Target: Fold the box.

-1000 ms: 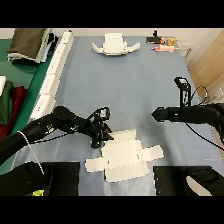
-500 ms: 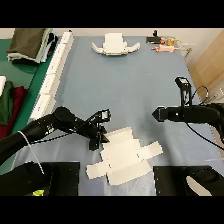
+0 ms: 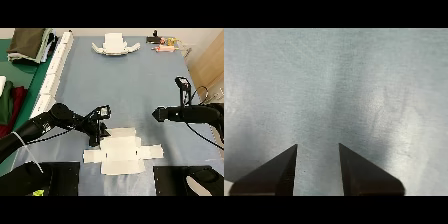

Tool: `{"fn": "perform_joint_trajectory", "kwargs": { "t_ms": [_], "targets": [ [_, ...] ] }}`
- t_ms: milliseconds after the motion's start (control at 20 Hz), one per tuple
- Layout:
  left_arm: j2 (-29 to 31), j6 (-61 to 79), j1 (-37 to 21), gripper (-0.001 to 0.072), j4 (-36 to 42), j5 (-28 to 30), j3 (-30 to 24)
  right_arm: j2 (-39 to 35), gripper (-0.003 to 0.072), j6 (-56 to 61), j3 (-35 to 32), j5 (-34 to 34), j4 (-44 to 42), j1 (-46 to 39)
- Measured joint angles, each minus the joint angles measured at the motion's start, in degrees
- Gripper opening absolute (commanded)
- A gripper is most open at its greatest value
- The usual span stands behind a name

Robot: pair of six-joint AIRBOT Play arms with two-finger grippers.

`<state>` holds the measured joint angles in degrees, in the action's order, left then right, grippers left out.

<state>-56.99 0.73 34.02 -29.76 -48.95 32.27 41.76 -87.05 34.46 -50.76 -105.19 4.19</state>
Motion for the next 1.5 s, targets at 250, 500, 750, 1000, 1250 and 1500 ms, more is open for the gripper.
{"fn": "perform_joint_trajectory", "kwargs": {
  "t_ms": [250, 500, 750, 1000, 1250, 1500],
  "targets": [
    [2.75, -2.54, 3.52, 0.001, -4.94, 4.04, 1.11, 0.0, 0.0415, 0.0, 0.0, 0.81, -0.15, -0.02],
    [3.39, -13.44, 9.73, 0.001, -14.62, 9.49, 2.14, 0.0, 0.0415, 0.0, 0.0, 1.38, -0.24, 0.0],
    [3.43, -21.4, 14.67, 0.0009, -20.63, 16.46, 2.56, 0.0, 0.0415, 0.0, 0.0, 2.43, -0.22, 0.0],
    [3.67, -25.18, 19.41, 0.0008, -26.82, 21.86, 2.6, 0.0, 0.0415, 0.0, 0.0, 3.19, -0.24, 0.0],
    [3.74, -35.89, 22.73, 0.0007, -37.51, 22.67, 2.56, 0.0, 0.0415, 0.0, 0.0, 3.39, -0.24, 0.0],
    [3.76, -39.93, 26.91, 0.0008, -41.97, 25.92, 0.61, 0.0, 0.0415, -0.02, 0.0, 3.76, -0.22, 0.0]
  ]
}}
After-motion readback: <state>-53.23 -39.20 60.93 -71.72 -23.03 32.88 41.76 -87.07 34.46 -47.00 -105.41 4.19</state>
